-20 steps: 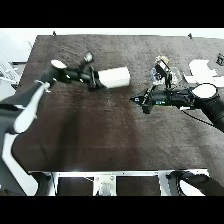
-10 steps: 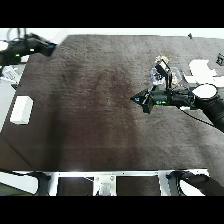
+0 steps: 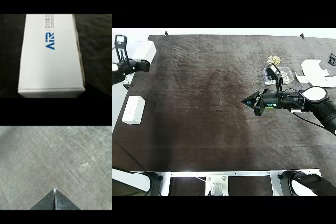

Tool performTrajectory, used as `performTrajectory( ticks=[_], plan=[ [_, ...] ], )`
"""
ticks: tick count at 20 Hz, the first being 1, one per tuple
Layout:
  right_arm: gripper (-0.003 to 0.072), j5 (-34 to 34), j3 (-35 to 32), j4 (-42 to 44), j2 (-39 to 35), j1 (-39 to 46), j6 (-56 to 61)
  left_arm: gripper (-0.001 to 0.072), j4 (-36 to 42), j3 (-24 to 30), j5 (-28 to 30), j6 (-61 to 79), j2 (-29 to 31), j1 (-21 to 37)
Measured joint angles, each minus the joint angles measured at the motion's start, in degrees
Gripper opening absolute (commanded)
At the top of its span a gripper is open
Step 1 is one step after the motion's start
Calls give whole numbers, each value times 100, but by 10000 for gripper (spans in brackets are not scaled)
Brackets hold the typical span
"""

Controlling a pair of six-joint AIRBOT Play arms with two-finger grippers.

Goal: Fold the box and place the chain.

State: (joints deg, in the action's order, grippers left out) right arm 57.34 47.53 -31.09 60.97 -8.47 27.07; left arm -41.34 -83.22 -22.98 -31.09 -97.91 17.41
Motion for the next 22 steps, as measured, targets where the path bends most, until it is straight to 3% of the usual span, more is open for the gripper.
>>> performTrajectory(
  ticks=[11, 17, 18, 19, 20, 22],
  plan=[
    [6, -4, -103, 201, 0, 0, -2, 17, -39, 138, 33, -555, -850, 39],
    [22, -219, -103, 243, 0, 0, -4, 33, -114, 140, 496, -590, -1014, 46],
    [143, -236, -103, 247, 0, 0, -4, 260, -129, 140, 544, -588, -1019, 44],
    [237, -249, -103, 247, 0, 0, -4, 337, -133, 140, 573, -575, -1027, 44],
    [266, -262, -103, 251, 0, 0, -7, 419, -136, 140, 579, -553, -1034, 44],
    [384, -273, -103, 258, 0, 0, -7, 478, -136, 140, 581, -509, -1036, 24]
  ],
)
